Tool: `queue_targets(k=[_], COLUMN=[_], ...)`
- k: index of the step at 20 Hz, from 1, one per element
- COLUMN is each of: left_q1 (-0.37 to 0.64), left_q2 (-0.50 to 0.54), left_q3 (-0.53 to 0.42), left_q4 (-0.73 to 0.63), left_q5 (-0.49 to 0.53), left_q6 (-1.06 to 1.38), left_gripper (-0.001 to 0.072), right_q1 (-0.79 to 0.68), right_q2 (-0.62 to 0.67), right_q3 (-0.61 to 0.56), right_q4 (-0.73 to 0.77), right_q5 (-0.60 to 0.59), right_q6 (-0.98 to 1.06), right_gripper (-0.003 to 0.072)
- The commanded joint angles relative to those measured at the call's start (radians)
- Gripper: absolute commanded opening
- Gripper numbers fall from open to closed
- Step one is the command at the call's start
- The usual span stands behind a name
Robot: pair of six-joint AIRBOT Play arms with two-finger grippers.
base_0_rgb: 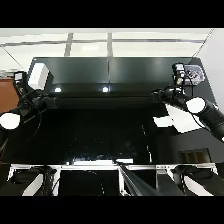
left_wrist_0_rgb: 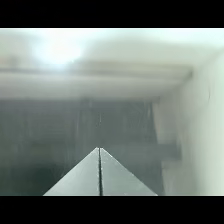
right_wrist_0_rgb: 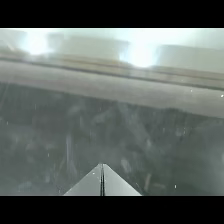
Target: Fold the box and place the chain.
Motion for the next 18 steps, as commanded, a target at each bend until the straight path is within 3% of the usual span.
queue_targets(k=[1, 2, 3, 4, 5, 7, 9, 11, 13, 16, 18], left_q1=[-0.006, -0.014, -0.023, -0.03, -0.035, -0.048, -0.071, -0.094, -0.101, -0.101, -0.101], left_q2=[-0.026, -0.048, -0.073, -0.098, -0.122, -0.164, -0.188, -0.198, -0.203, -0.213, -0.231], left_q3=[0.0, 0.0, 0.005, 0.014, 0.029, 0.066, 0.104, 0.137, 0.163, 0.184, 0.189], left_q4=[-0.101, -0.123, -0.123, -0.123, -0.123, -0.117, -0.069, -0.04, -0.023, 0.091, 0.122], left_q5=[0.189, 0.232, 0.23, 0.193, 0.135, 0.027, -0.032, -0.06, -0.066, -0.089, -0.137], left_q6=[0.0, 0.001, 0.015, 0.038, 0.045, 0.047, 0.046, 0.039, -0.011, -0.159, -0.209], left_gripper=[0.0028, 0.0054, 0.0312, 0.0636, 0.0705, 0.0705, 0.0705, 0.0705, 0.0705, 0.0705, 0.0705], right_q1=[0.0, 0.0, 0.0, 0.0, -0.001, -0.029, -0.107, -0.294, -0.573, -0.965, -1.131], right_q2=[-0.002, -0.003, -0.003, -0.003, -0.003, -0.003, -0.003, -0.012, -0.051, -0.192, -0.315], right_q3=[0.0, 0.0, 0.0, 0.001, 0.001, 0.002, 0.02, 0.052, 0.126, 0.332, 0.476], right_q4=[0.028, 0.021, 0.03, 0.038, 0.027, -0.017, -0.156, -0.282, -0.428, -0.439, -0.382], right_q5=[-0.096, -0.147, -0.196, -0.21, -0.209, -0.193, -0.106, -0.014, 0.063, 0.353, 0.602], right_q6=[-0.001, -0.001, -0.002, -0.002, -0.002, -0.005, -0.005, 0.095, 0.262, 0.304, 0.229], right_gripper=[0.0148, 0.0668, 0.0708, 0.0708, 0.0708, 0.0708, 0.0709, 0.0709, 0.0709, 0.0708, 0.0708])
